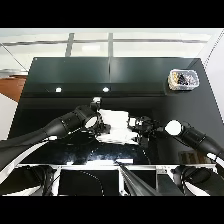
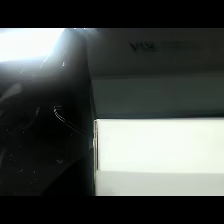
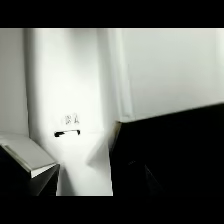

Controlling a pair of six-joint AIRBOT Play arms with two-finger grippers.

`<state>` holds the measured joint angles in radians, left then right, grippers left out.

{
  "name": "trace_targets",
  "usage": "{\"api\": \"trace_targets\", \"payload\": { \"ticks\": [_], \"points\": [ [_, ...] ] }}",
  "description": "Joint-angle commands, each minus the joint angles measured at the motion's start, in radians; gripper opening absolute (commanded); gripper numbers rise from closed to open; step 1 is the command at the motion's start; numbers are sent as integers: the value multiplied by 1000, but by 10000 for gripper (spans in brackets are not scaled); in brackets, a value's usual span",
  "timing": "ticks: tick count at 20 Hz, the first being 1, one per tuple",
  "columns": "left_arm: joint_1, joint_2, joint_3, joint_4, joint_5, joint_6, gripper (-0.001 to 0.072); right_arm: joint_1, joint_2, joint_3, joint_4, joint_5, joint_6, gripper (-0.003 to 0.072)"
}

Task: Fold the box and place the chain.

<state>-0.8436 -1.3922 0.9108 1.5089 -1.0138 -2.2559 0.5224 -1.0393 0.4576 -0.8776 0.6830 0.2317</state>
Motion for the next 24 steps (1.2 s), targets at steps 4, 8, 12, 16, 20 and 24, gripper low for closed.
{"api": "trace_targets", "payload": {
  "ticks": [4,8,12,16,20,24],
  "points": [
    [1,0,0,-3,-5,-3,32,1,0,1,-58,54,-8,579],
    [1,0,0,-3,-6,-3,32,1,0,1,88,57,-110,578],
    [1,0,0,-3,-9,-3,32,1,0,1,144,57,-139,577],
    [1,0,0,-3,-9,-3,32,31,-1,1,169,57,-138,419],
    [1,0,0,-3,-10,-3,32,60,-2,1,171,35,-117,306],
    [1,0,0,-3,-12,-3,32,60,-14,1,201,19,-101,230]
  ]
}}
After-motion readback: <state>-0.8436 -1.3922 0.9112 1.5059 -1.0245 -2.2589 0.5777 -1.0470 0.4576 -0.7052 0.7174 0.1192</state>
